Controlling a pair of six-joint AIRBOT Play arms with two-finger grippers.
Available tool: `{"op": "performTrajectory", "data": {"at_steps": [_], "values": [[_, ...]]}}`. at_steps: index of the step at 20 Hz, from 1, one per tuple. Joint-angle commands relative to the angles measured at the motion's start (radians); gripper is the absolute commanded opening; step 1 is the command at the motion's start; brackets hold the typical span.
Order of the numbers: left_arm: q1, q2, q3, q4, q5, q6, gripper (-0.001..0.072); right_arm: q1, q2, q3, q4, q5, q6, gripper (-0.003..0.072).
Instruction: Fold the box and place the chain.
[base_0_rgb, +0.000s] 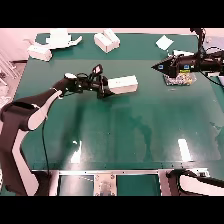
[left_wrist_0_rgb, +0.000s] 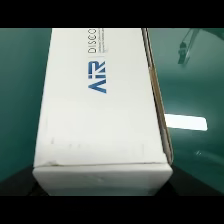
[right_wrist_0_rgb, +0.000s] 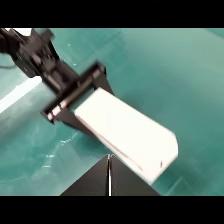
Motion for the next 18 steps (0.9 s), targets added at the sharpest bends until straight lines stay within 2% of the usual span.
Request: {"op": "performTrajectory", "data": {"at_steps": [1, 4, 7, 9, 15, 18], "values": [[0.053, 0.071, -0.002, 0.053, 0.039, -0.152, 0.0015, -0.033, 0.025, -0.002, 0.0, 0.016, 0.043, 0.0008], [0.101, 0.143, -0.006, 0.137, 0.104, -0.29, 0.0013, -0.048, 0.048, -0.003, 0.0, 0.023, 0.061, 0.0008], [0.127, 0.252, -0.079, 0.179, 0.247, -0.367, 0.0013, -0.048, 0.067, -0.003, 0.0, 0.024, 0.091, 0.0008], [0.142, 0.348, -0.17, 0.185, 0.401, -0.413, 0.0013, -0.048, 0.076, -0.003, 0.0, 0.023, 0.111, 0.0008], [0.165, 0.661, -0.529, 0.187, 0.895, -0.507, 0.0014, -0.047, 0.085, -0.003, 0.011, 0.021, 0.14, 0.0008], [0.165, 0.759, -0.669, 0.187, 1.01, -0.525, 0.0015, -0.045, 0.085, -0.003, 0.012, 0.018, 0.166, 0.0008]]}}
